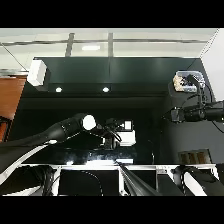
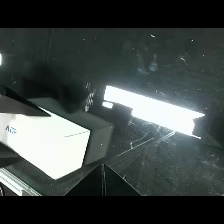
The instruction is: Fold the box and place the chain.
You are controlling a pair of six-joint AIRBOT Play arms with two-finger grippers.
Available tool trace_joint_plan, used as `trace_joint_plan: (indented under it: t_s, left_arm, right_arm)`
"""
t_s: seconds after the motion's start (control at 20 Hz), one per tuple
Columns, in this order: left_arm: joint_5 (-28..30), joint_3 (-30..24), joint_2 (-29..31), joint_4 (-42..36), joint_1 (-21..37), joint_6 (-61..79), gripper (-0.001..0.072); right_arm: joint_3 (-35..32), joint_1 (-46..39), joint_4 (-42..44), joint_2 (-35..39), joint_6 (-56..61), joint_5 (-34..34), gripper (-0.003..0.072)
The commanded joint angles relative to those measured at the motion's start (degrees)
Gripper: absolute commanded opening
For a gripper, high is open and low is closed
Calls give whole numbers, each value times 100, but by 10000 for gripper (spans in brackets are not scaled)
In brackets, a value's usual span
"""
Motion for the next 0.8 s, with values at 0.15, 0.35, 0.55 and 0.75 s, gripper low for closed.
trace_joint_plan:
  t_s: [0.15, 0.35, 0.55, 0.75]
  left_arm:
    - [-289, 4, 256, 160, 214, -645, 249]
    - [-1012, 2, 940, 1545, 1257, -2520, 249]
    - [-2229, 2, 1416, 3324, 3099, -4684, 249]
    - [-2612, 2, 1668, 3381, 5241, -4848, 249]
  right_arm:
    - [4, -2, 2, 2, 44, 9, 12]
    - [4, -2, 2, 2, 44, 24, 12]
    - [4, -2, 0, 2, 44, 17, 12]
    - [4, -2, 0, 2, 42, 0, 12]
